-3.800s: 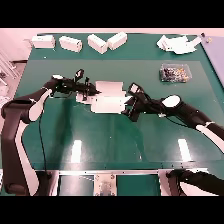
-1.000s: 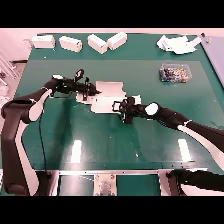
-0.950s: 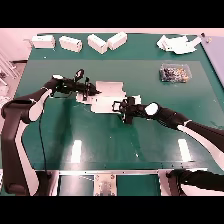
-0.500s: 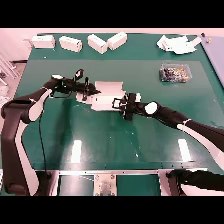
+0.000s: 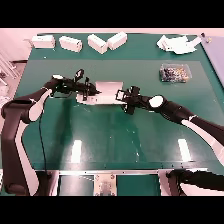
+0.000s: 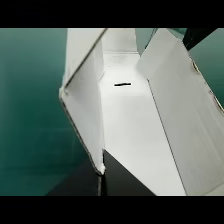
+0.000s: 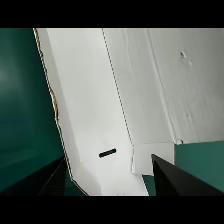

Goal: Fold the box and place the chain.

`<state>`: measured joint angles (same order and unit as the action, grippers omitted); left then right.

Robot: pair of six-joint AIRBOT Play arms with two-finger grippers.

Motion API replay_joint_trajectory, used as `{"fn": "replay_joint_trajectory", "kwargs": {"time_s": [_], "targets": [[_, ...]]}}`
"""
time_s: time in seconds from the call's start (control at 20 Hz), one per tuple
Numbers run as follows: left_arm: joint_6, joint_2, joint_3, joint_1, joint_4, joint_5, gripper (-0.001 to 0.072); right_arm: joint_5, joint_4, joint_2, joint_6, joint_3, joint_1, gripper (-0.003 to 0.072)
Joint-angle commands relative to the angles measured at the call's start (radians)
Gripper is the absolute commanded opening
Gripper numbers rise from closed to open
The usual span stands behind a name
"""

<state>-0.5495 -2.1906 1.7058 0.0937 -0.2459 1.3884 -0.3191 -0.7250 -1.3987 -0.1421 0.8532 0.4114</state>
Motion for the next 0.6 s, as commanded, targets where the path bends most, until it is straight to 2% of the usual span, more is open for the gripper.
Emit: {"fn": "replay_joint_trajectory", "kwargs": {"time_s": [0.0, 0.15, 0.35, 0.55], "targets": [[0.0, 0.001, 0.0, -0.001, 0.0, 0.002, 0.0021, -0.042, 0.016, -0.018, -0.018, 0.018, -0.039, 0.0607], [0.0, 0.001, 0.0, -0.001, 0.0, 0.002, 0.0021, -0.066, 0.066, -0.018, -0.065, 0.044, -0.066, 0.0607], [0.0, 0.001, 0.0, -0.001, 0.0, 0.002, 0.0021, -0.233, 0.166, -0.076, -0.117, 0.099, -0.118, 0.0607], [0.0, 0.001, 0.0, -0.001, 0.0, 0.003, 0.0021, -0.264, 0.184, -0.113, -0.16, 0.137, -0.13, 0.0608]]}}
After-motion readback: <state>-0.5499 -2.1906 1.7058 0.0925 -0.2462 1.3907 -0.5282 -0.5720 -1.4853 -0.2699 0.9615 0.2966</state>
